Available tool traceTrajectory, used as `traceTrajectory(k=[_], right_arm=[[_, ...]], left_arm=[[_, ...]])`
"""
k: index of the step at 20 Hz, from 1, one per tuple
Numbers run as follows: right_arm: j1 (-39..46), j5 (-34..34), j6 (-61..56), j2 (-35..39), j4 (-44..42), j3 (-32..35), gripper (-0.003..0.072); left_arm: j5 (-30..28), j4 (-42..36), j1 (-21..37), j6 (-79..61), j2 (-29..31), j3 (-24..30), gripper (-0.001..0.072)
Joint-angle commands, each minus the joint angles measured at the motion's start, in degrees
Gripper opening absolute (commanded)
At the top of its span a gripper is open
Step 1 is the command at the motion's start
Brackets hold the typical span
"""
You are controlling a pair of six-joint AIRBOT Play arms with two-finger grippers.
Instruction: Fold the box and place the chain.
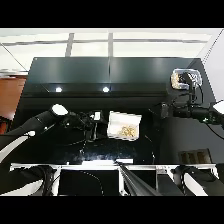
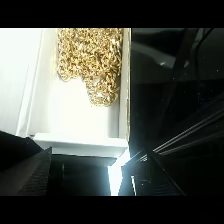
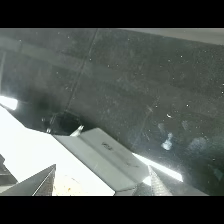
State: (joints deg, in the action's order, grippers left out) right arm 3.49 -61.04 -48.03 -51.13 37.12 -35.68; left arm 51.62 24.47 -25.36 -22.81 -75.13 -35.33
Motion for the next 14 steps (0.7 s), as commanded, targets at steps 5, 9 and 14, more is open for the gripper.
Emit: traceTrajectory(k=[5, 9, 14], right_arm=[[-0.04, 0.02, -0.02, 0.02, 0.00, 0.00, 0.0700], [-0.04, 0.02, -0.02, 0.02, 0.00, 0.00, 0.0700], [-0.04, 0.02, -0.02, 0.02, 0.00, 0.00, 0.0700]], left_arm=[[-0.28, -1.18, 2.21, -0.76, -0.46, -0.11, 0.0701], [-0.33, -1.20, 1.81, -0.76, -0.50, -0.13, 0.0700], [-0.07, -0.94, 1.79, 2.21, -1.53, -1.22, 0.0700]])
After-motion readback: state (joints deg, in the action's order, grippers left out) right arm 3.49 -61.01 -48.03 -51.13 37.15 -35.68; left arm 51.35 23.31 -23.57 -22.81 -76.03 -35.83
